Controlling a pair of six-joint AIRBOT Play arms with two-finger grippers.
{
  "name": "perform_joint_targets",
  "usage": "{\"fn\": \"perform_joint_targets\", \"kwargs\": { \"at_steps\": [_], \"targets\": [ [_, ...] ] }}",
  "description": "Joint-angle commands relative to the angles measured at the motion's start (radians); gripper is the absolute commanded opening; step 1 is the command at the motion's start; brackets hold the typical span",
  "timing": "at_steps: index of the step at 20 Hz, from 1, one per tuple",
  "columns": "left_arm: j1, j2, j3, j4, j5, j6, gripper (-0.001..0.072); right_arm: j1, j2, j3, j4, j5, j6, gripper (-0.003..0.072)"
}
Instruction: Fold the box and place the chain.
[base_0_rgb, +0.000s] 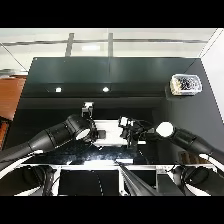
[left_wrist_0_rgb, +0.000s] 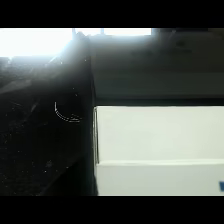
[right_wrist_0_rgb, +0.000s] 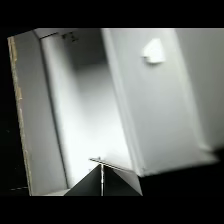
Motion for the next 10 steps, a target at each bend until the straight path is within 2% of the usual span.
{"fn": "perform_joint_targets", "kwargs": {
  "at_steps": [1, 2, 4, 8, 10],
  "targets": [
    [0.001, 0.0, 0.001, 0.002, -0.005, 0.0, 0.0028, -0.116, 0.082, 0.001, -0.135, 0.14, 0.311, 0.0023],
    [0.001, 0.0, 0.001, 0.002, -0.005, 0.0, 0.0028, -0.187, 0.118, 0.001, -0.179, 0.225, 0.415, 0.0023],
    [0.001, 0.0, 0.001, 0.004, -0.005, 0.0, 0.0028, -0.34, 0.185, 0.001, -0.262, 0.369, 0.486, 0.0022],
    [0.001, 0.0, 0.001, 0.004, -0.005, 0.0, 0.0028, -0.666, 0.235, -0.003, -0.278, 0.399, 0.921, 0.0023],
    [0.001, 0.0, 0.001, 0.004, -0.005, 0.0, 0.0028, -0.76, 0.227, -0.034, -0.29, 0.397, 1.011, 0.0023]
  ]
}}
